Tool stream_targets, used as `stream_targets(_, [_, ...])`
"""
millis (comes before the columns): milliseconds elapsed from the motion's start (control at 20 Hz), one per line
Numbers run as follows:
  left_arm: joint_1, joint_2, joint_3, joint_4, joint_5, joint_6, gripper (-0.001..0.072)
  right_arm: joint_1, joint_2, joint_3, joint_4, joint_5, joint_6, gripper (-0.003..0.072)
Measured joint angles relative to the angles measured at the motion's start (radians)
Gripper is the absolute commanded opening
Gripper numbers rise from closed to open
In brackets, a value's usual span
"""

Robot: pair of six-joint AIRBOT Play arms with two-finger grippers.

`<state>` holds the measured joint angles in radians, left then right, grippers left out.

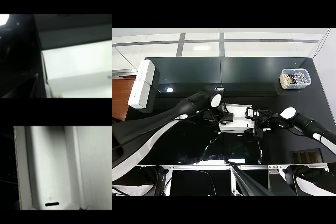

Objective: Fold the box and place the chain.

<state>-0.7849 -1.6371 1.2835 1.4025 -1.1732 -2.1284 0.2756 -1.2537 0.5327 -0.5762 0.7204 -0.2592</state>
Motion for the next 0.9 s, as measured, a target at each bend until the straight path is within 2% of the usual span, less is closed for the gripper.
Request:
stream_targets(150, [-0.025, -0.036, 0.059, 0.040, -0.051, -0.060, 0.0327, 0.000, 0.000, 0.000, 0.000, 0.000, 0.000, 0.0188])
stream_targets(400, [-0.039, -0.054, 0.093, 0.074, -0.082, -0.113, 0.0326, 0.000, 0.000, 0.000, -0.001, 0.000, 0.000, 0.0187])
stream_targets(450, [-0.040, -0.056, 0.096, 0.075, -0.086, -0.119, 0.0303, 0.000, 0.000, 0.000, -0.001, 0.001, 0.000, 0.0188])
stream_targets(500, [-0.041, -0.057, 0.097, 0.076, -0.087, -0.122, 0.0218, 0.000, 0.000, 0.000, -0.001, 0.001, 0.000, 0.0188])
stream_targets(900, [-0.043, -0.066, 0.100, 0.074, -0.093, -0.130, 0.0217, 0.000, 0.000, 0.000, -0.001, 0.001, 0.000, 0.0188])
